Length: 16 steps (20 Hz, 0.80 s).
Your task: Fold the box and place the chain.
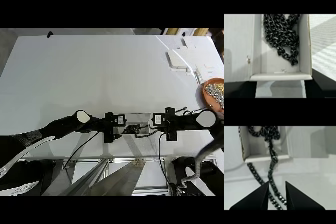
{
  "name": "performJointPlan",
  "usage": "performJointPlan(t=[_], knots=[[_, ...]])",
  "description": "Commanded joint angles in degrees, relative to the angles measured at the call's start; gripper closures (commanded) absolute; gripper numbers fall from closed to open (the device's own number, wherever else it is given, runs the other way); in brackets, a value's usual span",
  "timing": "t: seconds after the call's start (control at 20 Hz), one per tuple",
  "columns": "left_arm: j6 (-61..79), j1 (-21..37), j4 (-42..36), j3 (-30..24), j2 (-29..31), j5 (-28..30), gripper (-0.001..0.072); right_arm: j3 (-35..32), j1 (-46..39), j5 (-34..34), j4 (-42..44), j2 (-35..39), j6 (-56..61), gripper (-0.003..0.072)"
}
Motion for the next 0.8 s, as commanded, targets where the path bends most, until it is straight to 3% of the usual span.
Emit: performJointPlan(t=[0.0,0.65,0.7,0.75], knots=[[0.02,-0.02,0.00,-0.02,0.04,0.00,0.0378,-2.71,0.04,-4.87,-2.49,-2.08,-0.02,0.0460],[0.02,-0.02,0.00,-0.02,0.04,0.00,0.0378,-2.86,0.04,-8.68,-2.69,-9.44,-1.79,0.0477],[0.02,-0.02,0.00,-0.02,0.04,0.00,0.0378,-2.84,0.04,-8.96,-2.67,-9.46,-1.75,0.0569],[0.02,-0.02,0.00,-0.02,0.04,0.02,0.0378,-2.84,0.04,-8.94,-2.67,-9.44,-1.73,0.0611]])
